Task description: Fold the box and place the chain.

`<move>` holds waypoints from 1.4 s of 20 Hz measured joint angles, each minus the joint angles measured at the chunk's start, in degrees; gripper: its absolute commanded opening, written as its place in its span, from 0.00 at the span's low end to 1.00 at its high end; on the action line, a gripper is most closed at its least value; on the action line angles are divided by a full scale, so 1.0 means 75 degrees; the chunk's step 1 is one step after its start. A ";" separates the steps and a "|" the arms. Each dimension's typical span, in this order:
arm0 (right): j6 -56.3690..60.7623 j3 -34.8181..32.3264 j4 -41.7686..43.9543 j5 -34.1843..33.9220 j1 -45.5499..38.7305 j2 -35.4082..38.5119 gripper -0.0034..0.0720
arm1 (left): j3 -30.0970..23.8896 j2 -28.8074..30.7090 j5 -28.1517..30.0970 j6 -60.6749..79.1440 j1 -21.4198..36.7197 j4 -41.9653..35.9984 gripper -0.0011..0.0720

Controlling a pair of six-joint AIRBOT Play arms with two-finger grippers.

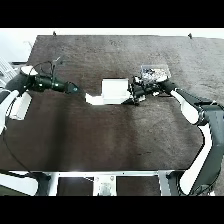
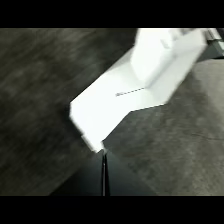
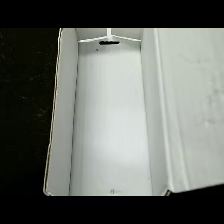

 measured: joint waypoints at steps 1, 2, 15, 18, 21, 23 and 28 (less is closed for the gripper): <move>0.0000 0.0000 0.0000 0.0000 0.0000 0.0000 0.82 | -0.0160 0.0023 0.0236 -0.0265 0.0003 0.0070 0.04; 0.0000 0.0000 0.0000 0.0000 0.0000 0.0000 0.82 | -0.0271 0.0044 0.0370 -0.0472 -0.0003 0.0082 0.04; 0.0000 0.0000 0.0000 0.0000 0.0000 0.0000 0.82 | -0.0580 -0.0560 0.1230 -0.2393 -0.0982 0.0254 0.04; 0.0000 0.0000 0.0000 0.0000 0.0000 0.0000 0.82 | -0.0574 -0.0845 0.1542 -0.2483 -0.1195 0.0020 0.04; 0.0000 0.0000 0.0000 0.0000 0.0000 0.0000 0.82 | -0.0466 -0.1087 0.1792 -0.2465 -0.1486 -0.0318 0.04; 0.0000 0.0000 0.0000 0.0000 0.0000 0.0000 0.82 | -0.0315 -0.1215 0.1883 -0.2442 -0.1647 -0.0434 0.04; 0.0000 0.0000 0.0000 0.0000 0.0000 0.0000 0.82 | 0.0152 -0.1335 0.1740 -0.2430 -0.1839 -0.0627 0.05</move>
